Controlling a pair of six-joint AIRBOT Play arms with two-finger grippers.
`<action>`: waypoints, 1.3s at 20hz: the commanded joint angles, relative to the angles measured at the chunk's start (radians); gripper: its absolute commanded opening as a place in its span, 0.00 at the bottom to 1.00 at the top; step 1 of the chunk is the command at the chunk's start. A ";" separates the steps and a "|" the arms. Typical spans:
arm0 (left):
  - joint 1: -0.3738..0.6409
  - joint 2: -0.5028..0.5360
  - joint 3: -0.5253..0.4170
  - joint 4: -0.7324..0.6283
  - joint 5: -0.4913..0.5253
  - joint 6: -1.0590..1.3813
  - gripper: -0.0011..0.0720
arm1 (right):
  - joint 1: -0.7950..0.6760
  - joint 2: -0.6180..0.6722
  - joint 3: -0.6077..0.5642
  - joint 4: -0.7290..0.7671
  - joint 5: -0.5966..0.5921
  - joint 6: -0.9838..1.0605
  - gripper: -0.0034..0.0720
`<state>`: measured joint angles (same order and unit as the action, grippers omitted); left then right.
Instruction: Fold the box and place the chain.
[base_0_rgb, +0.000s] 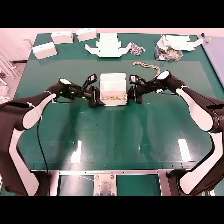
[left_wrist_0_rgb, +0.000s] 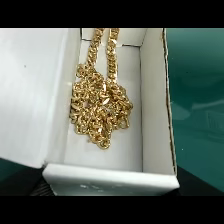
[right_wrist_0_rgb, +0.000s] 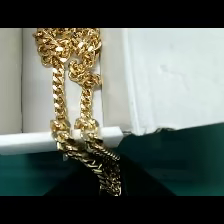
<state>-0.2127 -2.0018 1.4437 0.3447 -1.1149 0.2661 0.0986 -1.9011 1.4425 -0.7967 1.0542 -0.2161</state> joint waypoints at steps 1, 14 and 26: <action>0.002 0.001 0.000 -0.001 0.003 0.000 0.68 | -0.003 0.016 0.002 -0.031 0.005 0.071 0.06; 0.002 0.001 0.000 -0.001 0.003 0.000 0.68 | -0.001 0.342 0.002 -0.060 0.100 0.316 0.06; 0.002 0.001 0.000 -0.001 0.001 0.000 0.68 | 0.157 0.554 0.026 -0.054 -0.035 0.360 0.06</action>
<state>-0.2111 -2.0018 1.4437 0.3431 -1.1122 0.2661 0.2001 -1.3754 1.4528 -0.8501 1.0592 0.1211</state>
